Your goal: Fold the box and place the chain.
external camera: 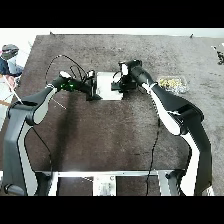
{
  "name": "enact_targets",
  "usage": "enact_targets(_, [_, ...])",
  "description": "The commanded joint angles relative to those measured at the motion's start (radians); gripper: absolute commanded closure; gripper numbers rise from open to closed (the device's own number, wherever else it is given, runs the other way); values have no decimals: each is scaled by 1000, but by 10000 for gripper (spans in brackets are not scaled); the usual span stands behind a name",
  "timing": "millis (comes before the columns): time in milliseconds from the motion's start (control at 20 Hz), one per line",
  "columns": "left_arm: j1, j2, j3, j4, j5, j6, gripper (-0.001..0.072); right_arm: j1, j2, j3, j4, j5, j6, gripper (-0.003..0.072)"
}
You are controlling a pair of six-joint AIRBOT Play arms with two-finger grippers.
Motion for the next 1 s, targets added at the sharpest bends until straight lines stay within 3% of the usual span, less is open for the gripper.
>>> enact_targets(0, [0, 0, 0, 3, -1, 3, 470, 5, -13, 0, -60, 5, 10, 677])
enact_targets(200, [0, 0, 0, 3, -1, 3, 470, 14, -13, 2, -63, 16, 26, 673])
enact_targets(250, [0, 0, 0, 3, 0, 3, 470, 13, -13, 9, -65, 23, 40, 514])
enact_targets(300, [0, 0, 0, 3, 0, 3, 470, 13, -8, 14, -63, 27, 45, 421])
enact_targets(400, [0, 0, 0, 3, -1, 3, 470, 13, 16, 15, -61, 27, 45, 404])
enact_targets(450, [0, 0, 0, 3, 0, 3, 470, 13, 28, 15, -59, 27, 44, 221])
enact_targets(500, [0, 0, 0, 3, 0, 3, 470, 13, 41, 15, -50, 27, 43, 148])
enact_targets(950, [0, 0, 0, 3, -1, 3, 470, -21, 143, 18, -31, 27, -160, 148])
